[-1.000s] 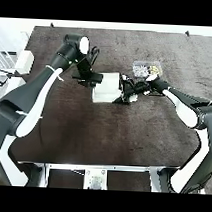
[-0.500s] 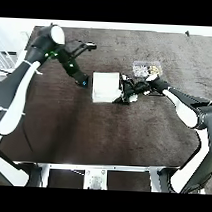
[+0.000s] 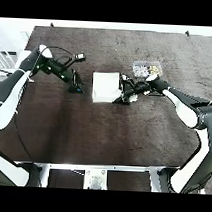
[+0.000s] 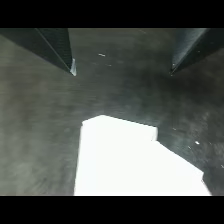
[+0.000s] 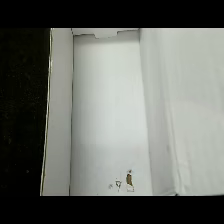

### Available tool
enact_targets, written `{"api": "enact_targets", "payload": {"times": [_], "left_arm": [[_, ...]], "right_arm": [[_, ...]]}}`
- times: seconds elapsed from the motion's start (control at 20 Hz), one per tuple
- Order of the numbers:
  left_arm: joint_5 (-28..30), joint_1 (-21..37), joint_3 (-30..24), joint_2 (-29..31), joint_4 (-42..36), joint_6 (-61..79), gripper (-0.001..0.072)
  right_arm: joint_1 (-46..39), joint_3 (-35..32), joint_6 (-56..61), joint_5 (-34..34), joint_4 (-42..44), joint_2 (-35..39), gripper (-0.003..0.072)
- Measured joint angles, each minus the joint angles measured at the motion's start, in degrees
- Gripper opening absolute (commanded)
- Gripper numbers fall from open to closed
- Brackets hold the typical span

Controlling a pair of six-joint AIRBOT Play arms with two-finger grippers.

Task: Fold the box and place the chain.

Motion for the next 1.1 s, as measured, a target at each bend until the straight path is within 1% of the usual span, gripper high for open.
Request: {"api": "enact_targets", "payload": {"times": [0.05,0.1,0.15,0.2,0.25,0.4,0.65,0.85,1.1], "left_arm": [[2.67,-0.02,-1.55,-0.04,-0.46,2.95,0.0632],[4.90,-0.02,-2.80,-0.04,-1.01,5.66,0.0562],[6.88,-0.02,-3.85,-0.04,-1.44,8.04,0.0568],[8.52,0.00,-4.68,-0.04,-1.99,9.97,0.0691],[9.46,0.02,-5.35,-0.07,-2.93,11.96,0.0715],[11.19,0.20,-6.73,-1.62,-7.87,18.91,0.0716],[10.38,0.31,-7.39,-4.35,-15.80,26.62,0.0716],[8.44,0.31,-7.50,-5.68,-18.29,28.92,0.0716],[7.02,0.31,-7.56,-6.38,-19.12,29.81,0.0716]], "right_arm": [[0.00,0.00,0.00,0.00,0.02,0.00,0.0562],[0.00,0.00,0.00,0.00,0.02,0.00,0.0563],[0.00,0.00,0.00,0.00,0.00,0.00,0.0562],[0.00,0.00,0.00,0.00,0.02,0.00,0.0562],[0.00,0.00,0.00,0.00,0.00,0.00,0.0562],[0.00,0.00,0.00,0.00,0.02,0.00,0.0562],[0.00,0.00,0.00,0.00,0.02,0.00,0.0562],[0.00,0.00,-0.02,0.00,0.02,0.00,0.0562],[0.00,0.00,0.00,0.00,0.00,0.00,0.0562]]}}
